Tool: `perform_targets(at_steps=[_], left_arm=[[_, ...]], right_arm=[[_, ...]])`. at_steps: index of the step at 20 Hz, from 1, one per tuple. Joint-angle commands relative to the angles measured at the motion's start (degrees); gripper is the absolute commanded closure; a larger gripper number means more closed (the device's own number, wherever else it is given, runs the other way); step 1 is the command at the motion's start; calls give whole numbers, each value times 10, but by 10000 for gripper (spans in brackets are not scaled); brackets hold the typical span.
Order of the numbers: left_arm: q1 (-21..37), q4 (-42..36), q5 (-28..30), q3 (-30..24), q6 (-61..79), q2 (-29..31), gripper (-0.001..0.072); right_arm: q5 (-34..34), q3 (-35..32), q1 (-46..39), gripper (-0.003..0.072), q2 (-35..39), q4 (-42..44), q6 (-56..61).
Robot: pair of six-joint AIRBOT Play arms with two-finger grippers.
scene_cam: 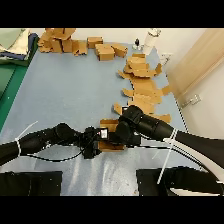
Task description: Fold the box.
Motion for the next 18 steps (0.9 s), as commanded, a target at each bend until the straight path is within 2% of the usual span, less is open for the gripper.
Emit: perform_targets(at_steps=[1,6,12,16,17,18], left_arm=[[1,0,0,0,0,0,325],[1,0,0,0,0,0,324],[1,0,0,0,0,0,324],[1,0,0,0,0,0,325],[1,0,0,0,0,0,324],[1,0,0,0,0,0,324]], right_arm=[[-5,0,14,273,-22,-5,17],[-7,0,29,287,-31,-32,37],[7,0,30,672,-42,-38,30],[13,0,32,681,-42,-37,22],[10,0,33,659,-41,-37,17],[-2,0,33,531,-40,-37,16]])
